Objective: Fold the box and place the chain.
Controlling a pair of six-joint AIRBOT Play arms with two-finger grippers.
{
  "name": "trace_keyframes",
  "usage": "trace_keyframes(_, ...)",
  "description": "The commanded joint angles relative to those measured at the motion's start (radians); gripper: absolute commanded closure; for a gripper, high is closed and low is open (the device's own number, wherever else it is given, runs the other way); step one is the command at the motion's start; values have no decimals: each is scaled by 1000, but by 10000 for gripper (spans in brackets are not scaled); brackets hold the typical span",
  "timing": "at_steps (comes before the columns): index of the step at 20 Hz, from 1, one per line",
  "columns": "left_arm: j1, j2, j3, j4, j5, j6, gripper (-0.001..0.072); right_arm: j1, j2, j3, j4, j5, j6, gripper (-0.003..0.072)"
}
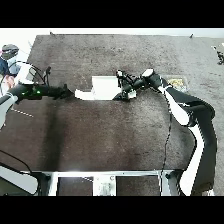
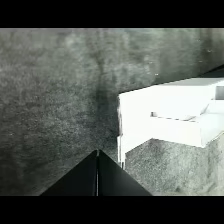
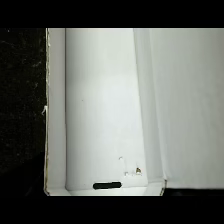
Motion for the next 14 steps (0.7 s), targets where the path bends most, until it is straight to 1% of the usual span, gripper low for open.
trace_keyframes(1, -40, -35, -1, -18, 21, -31, 697, 0, -1, 1, 0, -2, 0, 279)
trace_keyframes(3, -63, -51, -1, -47, 35, -31, 696, 0, -1, 1, 0, -1, 0, 279)
trace_keyframes(5, -83, -61, 6, -104, 39, -5, 696, 0, -1, 1, 0, -2, 0, 279)
trace_keyframes(9, -102, -62, 32, -139, 35, 11, 696, 0, -1, 1, 0, -2, 0, 278)
trace_keyframes(12, -102, -62, 68, -160, -24, 29, 689, 0, -1, 1, 0, -1, 0, 279)
trace_keyframes(13, -102, -62, 84, -161, -43, 29, 491, 0, -1, 1, 0, -2, 0, 278)
trace_keyframes(14, -102, -62, 98, -162, -68, 29, 353, 0, -1, 1, 0, -2, 0, 278)
